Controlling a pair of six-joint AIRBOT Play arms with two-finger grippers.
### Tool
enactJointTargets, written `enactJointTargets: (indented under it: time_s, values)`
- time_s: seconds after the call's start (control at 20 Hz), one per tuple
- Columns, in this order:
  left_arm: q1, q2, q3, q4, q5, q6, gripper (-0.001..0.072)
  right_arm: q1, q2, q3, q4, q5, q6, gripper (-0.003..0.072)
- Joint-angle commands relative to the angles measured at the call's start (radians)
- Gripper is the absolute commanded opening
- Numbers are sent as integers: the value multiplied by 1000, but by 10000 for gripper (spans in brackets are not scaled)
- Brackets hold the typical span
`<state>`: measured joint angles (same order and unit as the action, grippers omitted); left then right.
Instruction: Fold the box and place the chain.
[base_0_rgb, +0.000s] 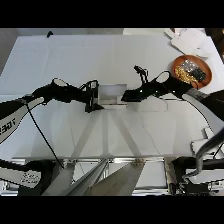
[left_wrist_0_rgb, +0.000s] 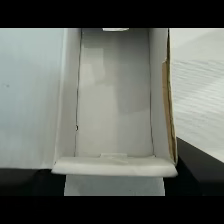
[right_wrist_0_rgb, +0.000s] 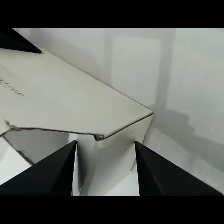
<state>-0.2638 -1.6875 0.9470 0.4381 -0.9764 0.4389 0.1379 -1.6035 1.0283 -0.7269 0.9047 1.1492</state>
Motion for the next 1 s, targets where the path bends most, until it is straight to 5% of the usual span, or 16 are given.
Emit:
enactJointTargets:
  time_s: [0.0, 0.15, 0.3, 0.75, 0.95]
  values:
    - [0, 1, 1, 0, 0, 0, 214, 33, 6, 0, -92, -93, 112, 391]
    - [0, 1, 1, 0, 0, 0, 214, 61, 16, 1, -105, -149, 136, 353]
    - [0, 1, 1, 0, 0, 0, 214, 95, 45, 1, -272, -199, 248, 354]
    - [0, 1, 1, 0, 0, 0, 214, 236, 60, 91, -810, -136, 774, 327]
    - [0, 1, 1, 0, 0, 0, 214, 290, 45, 154, -870, -127, 895, 293]
